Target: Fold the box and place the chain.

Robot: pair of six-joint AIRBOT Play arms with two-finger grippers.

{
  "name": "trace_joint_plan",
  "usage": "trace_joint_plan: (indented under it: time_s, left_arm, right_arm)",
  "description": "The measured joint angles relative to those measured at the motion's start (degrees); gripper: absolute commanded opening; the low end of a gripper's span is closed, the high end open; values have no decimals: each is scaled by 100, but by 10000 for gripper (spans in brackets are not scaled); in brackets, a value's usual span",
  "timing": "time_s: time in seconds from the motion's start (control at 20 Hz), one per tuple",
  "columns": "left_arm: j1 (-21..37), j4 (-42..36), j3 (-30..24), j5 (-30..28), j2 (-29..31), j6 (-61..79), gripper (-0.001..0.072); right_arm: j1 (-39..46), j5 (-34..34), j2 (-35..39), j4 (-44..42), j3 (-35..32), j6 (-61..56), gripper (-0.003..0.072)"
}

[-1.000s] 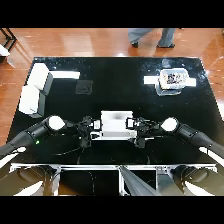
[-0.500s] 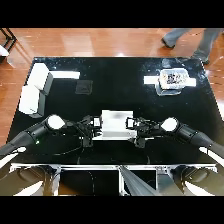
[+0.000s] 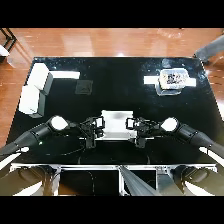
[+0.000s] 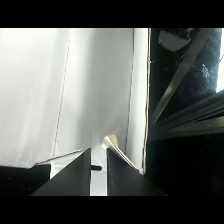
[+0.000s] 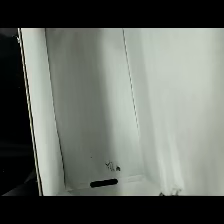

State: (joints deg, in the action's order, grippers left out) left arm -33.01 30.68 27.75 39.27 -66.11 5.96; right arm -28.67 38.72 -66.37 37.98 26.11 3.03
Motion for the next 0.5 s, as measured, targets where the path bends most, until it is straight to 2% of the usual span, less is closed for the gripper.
trace_joint_plan:
  time_s: [0.2,0.25,0.3,0.35,0.5]
  left_arm:
    - [-46,-4,0,-122,-90,11,197]
    - [-52,-4,0,-140,-120,11,235]
    - [-57,-4,0,-162,-146,11,319]
    - [-59,-7,0,-164,-164,11,349]
    - [-74,-4,0,-203,-199,9,363]
  right_arm:
    - [0,-2,0,0,0,0,238]
    - [0,-2,0,0,0,0,238]
    - [0,-2,0,0,0,0,238]
    - [0,-2,0,0,0,0,238]
    - [0,-2,0,7,0,4,238]
